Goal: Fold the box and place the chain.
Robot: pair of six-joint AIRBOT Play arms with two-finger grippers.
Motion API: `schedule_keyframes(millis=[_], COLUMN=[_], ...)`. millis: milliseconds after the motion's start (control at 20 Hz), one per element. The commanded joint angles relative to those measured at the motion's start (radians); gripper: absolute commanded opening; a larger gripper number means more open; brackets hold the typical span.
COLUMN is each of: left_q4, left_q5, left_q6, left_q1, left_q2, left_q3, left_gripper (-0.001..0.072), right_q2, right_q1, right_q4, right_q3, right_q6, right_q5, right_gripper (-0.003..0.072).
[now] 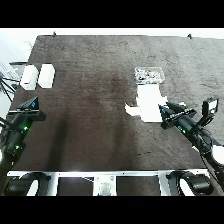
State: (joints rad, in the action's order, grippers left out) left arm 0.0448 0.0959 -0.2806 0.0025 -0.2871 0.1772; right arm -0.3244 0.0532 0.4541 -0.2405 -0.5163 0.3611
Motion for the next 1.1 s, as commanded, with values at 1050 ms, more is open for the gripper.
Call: schedule_keyframes(millis=[1050], left_q4=[0.0], left_q5=[0.0], left_q6=[0.0], left_q1=[0.0], left_q2=[0.0], left_q3=[0.0], left_gripper=[0.0022], right_q2=[-1.097], right_q1=[-0.8], right_q4=[0.513], right_q3=[-1.05], right_q6=[-0.412], right_q5=[1.023], right_gripper=[0.0439])
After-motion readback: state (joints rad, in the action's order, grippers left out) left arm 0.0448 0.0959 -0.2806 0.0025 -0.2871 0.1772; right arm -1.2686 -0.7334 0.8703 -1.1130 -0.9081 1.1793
